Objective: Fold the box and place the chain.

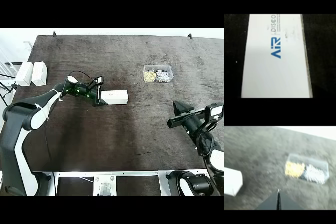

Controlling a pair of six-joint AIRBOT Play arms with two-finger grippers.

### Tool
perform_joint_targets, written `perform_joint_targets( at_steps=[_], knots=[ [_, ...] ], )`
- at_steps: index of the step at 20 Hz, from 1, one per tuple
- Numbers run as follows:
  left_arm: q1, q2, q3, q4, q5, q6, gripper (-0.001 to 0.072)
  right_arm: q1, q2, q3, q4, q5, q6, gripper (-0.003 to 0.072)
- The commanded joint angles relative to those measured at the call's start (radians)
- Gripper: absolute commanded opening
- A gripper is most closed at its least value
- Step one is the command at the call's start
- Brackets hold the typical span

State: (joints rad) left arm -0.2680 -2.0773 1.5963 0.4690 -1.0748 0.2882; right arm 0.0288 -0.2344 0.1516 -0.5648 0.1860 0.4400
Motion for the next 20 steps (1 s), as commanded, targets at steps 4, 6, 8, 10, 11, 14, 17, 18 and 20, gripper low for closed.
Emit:
perform_joint_targets(
  at_steps=[4, 6, 8, 10, 11, 14, 17, 18, 20],
  knots=[
    [0.0, 0.0, 0.0, -0.01, 0.0, 0.0, 0.0471, -0.028, 0.043, -0.137, -0.004, -0.069, 0.002, 0.0011],
    [0.0, 0.0, 0.0, -0.015, 0.001, 0.0, 0.047, -0.028, 0.043, -0.143, -0.004, -0.069, 0.002, 0.0011],
    [0.0, 0.0, 0.0, -0.021, -0.013, -0.002, 0.0471, -0.028, 0.043, -0.143, -0.004, -0.069, 0.002, 0.0011],
    [0.0, 0.0, 0.0, -0.029, -0.032, -0.001, 0.047, -0.028, 0.043, -0.143, -0.003, -0.069, 0.002, 0.0011],
    [0.0, 0.001, 0.0, -0.042, -0.028, -0.005, 0.0405, -0.028, 0.043, -0.143, -0.004, -0.069, 0.002, 0.0011],
    [0.01, 0.04, 0.001, -0.068, -0.048, -0.114, 0.0015, -0.028, 0.043, -0.143, -0.004, -0.069, 0.002, 0.0011],
    [0.046, 0.142, 0.0, -0.086, 0.014, -0.226, 0.0011, -0.028, 0.043, -0.143, -0.004, -0.069, 0.002, 0.0011],
    [0.064, 0.183, 0.0, -0.082, 0.04, -0.27, 0.001, -0.028, 0.043, -0.143, -0.004, -0.069, 0.002, 0.0011],
    [0.11, 0.284, -0.04, -0.076, 0.13, -0.372, 0.001, -0.028, 0.043, -0.143, -0.004, -0.069, 0.002, 0.0011]
  ],
)
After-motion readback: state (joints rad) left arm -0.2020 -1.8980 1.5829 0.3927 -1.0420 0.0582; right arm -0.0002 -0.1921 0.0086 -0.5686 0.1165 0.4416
